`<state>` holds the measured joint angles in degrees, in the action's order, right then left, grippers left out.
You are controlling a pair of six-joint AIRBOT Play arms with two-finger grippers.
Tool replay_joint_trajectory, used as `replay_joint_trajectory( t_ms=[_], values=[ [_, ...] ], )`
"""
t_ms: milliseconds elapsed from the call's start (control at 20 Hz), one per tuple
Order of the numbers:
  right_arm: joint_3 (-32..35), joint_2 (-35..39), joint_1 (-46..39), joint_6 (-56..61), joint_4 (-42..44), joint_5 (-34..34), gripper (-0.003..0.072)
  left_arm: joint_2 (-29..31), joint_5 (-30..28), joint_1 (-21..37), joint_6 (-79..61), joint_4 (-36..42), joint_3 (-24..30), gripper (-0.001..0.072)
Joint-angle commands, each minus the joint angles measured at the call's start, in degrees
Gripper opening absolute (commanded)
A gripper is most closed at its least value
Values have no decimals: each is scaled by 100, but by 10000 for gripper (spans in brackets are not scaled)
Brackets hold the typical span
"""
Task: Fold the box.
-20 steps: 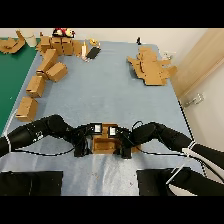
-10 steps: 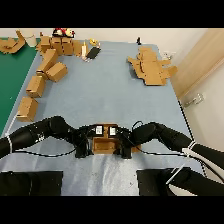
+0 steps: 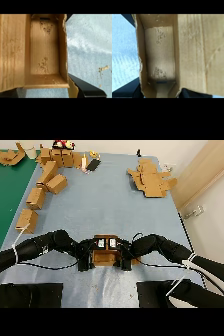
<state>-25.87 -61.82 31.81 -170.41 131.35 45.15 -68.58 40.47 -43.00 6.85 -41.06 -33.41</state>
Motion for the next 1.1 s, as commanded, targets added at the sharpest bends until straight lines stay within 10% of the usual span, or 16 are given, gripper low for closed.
replay_joint_trajectory(
  t_ms=[0, 1050],
  values=[
    [-2, 0, 4, 2, 0, -4, 446, -48, -4, -20, 0, -39, 2, 697],
    [-2, 0, 4, 0, 0, -4, 446, 109, 103, 177, -52, -76, 157, 679]
  ],
)
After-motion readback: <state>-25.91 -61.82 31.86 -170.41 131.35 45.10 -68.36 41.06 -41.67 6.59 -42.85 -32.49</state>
